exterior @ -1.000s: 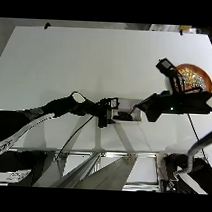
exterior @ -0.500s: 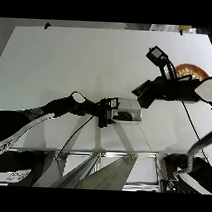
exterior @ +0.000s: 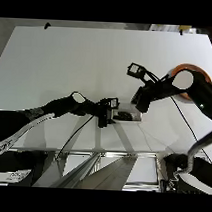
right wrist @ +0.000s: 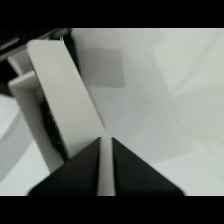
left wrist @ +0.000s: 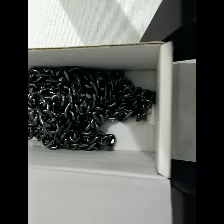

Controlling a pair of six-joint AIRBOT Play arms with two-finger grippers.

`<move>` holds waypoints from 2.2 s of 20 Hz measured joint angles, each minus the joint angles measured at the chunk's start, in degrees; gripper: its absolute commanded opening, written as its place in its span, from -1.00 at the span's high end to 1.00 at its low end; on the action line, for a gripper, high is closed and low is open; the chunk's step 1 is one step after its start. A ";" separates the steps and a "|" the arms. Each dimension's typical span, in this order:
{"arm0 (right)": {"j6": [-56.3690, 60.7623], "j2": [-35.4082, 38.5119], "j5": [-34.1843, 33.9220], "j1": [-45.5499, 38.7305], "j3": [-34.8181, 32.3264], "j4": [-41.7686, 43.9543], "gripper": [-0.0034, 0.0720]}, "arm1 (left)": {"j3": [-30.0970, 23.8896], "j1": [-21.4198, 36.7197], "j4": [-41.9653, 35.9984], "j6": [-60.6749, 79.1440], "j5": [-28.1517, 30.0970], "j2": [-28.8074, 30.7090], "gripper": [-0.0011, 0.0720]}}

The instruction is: Fold the box and place the chain.

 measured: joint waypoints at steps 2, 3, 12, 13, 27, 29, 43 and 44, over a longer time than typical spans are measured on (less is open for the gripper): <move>-3.48 0.15 1.68 0.00 -1.97 1.55 0.27 | 0.00 0.00 0.00 0.00 0.00 0.00 0.21; -5.18 0.57 2.12 0.00 -3.21 2.16 0.27 | 0.00 0.00 0.00 0.00 0.00 0.00 0.21; -12.55 5.84 1.81 0.02 -10.45 4.20 0.12 | 0.00 0.00 0.00 0.00 0.00 0.00 0.21; -12.70 6.01 1.33 0.02 -10.64 4.28 0.12 | 0.00 0.00 0.00 0.00 0.00 0.00 0.21; -13.20 6.51 -1.86 1.05 -11.10 1.73 0.29 | 0.00 0.00 0.00 0.00 0.00 0.00 0.21; -13.40 6.51 -1.44 2.78 -11.10 1.88 0.26 | 0.00 0.00 0.00 0.00 0.00 0.00 0.21; -12.70 6.51 -4.42 6.45 -11.10 -4.26 0.33 | 0.00 0.00 0.00 -0.02 0.00 0.00 0.21; -12.68 6.51 -4.52 6.45 -11.10 -4.37 0.33 | 0.00 0.00 -0.02 -0.07 0.00 0.00 0.21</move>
